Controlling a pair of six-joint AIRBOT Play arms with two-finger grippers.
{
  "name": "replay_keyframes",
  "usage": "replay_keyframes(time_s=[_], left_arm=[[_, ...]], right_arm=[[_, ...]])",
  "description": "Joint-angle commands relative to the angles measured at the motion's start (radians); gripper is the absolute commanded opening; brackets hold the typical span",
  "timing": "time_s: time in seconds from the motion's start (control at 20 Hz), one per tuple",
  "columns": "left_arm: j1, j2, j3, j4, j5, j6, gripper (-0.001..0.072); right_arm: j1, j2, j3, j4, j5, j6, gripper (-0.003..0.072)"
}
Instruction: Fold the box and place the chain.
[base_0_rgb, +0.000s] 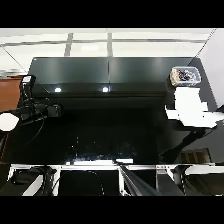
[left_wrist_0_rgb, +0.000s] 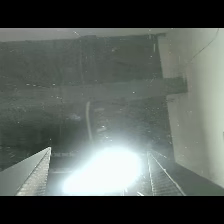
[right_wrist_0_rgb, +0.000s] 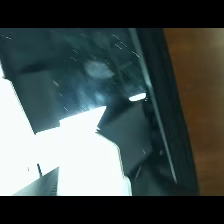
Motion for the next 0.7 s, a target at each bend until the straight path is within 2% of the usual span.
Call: replay_keyframes(time_s=[0.0,0.05,0.1,0.15,0.3,0.4,0.5,0.65], left_arm=[[0.0,-0.001,0.001,-0.006,-0.002,0.0,0.0707],[0.0,-0.001,0.001,-0.009,-0.002,0.0,0.0707],[0.0,-0.001,0.001,-0.009,-0.002,0.0,0.0707],[0.0,-0.001,0.001,-0.009,-0.001,0.0,0.0706],[0.0,-0.001,0.001,-0.014,-0.002,0.0,0.0707],[0.0,-0.001,0.001,-0.02,-0.001,0.0,0.0707],[0.0,-0.001,0.001,-0.02,-0.001,0.0,0.0706],[-0.001,-0.001,0.001,-0.035,-0.008,0.001,0.0707]], right_arm=[[0.026,-0.017,0.007,0.007,-0.034,-0.064,0.0385],[0.029,-0.017,0.007,0.006,-0.008,-0.084,0.0159],[0.029,-0.016,0.007,0.006,0.024,-0.105,0.0045],[0.03,-0.011,0.007,0.007,0.055,-0.105,0.0012],[0.043,0.05,0.005,0.027,0.109,-0.076,0.0012],[0.057,0.132,-0.022,0.106,0.106,-0.05,0.0012],[0.088,0.241,-0.097,0.198,0.097,-0.051,0.0012],[0.158,0.418,-0.256,0.215,0.056,-0.002,0.0012]])
